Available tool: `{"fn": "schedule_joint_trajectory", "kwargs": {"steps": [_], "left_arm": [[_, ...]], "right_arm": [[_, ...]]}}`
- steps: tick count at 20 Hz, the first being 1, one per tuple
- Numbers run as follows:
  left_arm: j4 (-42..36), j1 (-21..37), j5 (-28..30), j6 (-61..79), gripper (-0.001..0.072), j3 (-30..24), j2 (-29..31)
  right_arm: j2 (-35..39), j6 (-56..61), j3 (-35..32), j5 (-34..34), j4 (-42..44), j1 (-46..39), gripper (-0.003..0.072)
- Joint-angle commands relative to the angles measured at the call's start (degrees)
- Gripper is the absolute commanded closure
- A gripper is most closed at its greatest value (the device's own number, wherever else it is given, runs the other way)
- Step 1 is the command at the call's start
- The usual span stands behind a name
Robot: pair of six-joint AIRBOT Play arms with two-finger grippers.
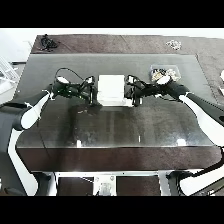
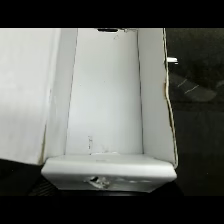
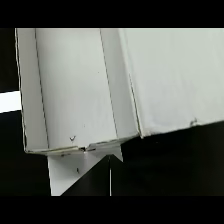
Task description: Fold the box and place the chain.
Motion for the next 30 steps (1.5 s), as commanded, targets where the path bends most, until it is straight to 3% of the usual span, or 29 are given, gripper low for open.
{"fn": "schedule_joint_trajectory", "kwargs": {"steps": [1, 5, 9, 13, 21, 30], "left_arm": [[0.04, 0.04, 0.04, 0.07, 0.0116, 0.02, 0.02], [0.07, 0.04, 0.04, 0.09, 0.0116, 0.02, 0.02], [0.07, 0.04, 0.02, 0.07, 0.0116, 0.02, 0.02], [0.04, 0.04, 0.00, 0.07, 0.0116, 0.02, 0.02], [0.04, 0.04, 0.07, 0.09, 0.0116, 0.02, 0.02], [0.07, 0.04, 0.07, 0.09, 0.0116, 0.02, 0.02]], "right_arm": [[1.95, 6.95, 0.02, 1.33, -4.57, -1.11, 0.0676], [7.02, 19.80, 0.02, 2.10, -4.94, -2.10, 0.0677], [12.00, 41.51, 0.02, 2.23, -5.57, -4.81, 0.0676], [12.39, 56.17, -0.79, 2.78, -6.91, -10.95, 0.0676], [10.10, 56.48, -9.64, 2.62, -6.05, -16.94, 0.0676], [3.82, 56.00, -10.56, -0.28, 3.93, -7.52, 0.0676]]}}
